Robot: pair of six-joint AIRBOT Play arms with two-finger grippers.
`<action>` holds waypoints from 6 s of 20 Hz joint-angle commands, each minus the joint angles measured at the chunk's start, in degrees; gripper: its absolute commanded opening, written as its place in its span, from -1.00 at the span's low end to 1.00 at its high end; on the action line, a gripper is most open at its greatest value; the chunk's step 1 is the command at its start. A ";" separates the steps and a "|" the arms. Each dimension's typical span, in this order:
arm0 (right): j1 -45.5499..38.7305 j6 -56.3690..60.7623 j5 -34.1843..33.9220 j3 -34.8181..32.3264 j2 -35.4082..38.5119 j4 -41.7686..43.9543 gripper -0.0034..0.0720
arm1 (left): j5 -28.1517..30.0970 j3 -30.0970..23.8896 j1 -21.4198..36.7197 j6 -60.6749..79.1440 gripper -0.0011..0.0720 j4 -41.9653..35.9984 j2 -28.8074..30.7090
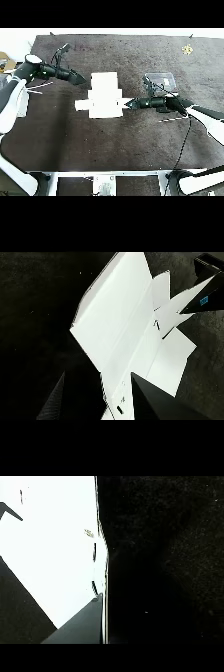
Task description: Fold the box and place the chain.
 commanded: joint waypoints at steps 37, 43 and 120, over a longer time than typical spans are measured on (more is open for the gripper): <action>-13.38 -1.62 -0.39 0.02 13.05 -1.42 0.11 | -2.73 10.25 -5.44 24.90 -0.93 -4.42 -13.73; -10.56 -1.62 -3.39 0.02 12.85 -4.15 0.11 | -2.80 10.19 -7.32 34.32 -0.94 -3.37 -14.32; 3.43 -30.38 17.51 35.93 -19.28 -16.50 0.88 | -1.99 8.81 -7.45 35.56 -0.93 -1.40 -17.16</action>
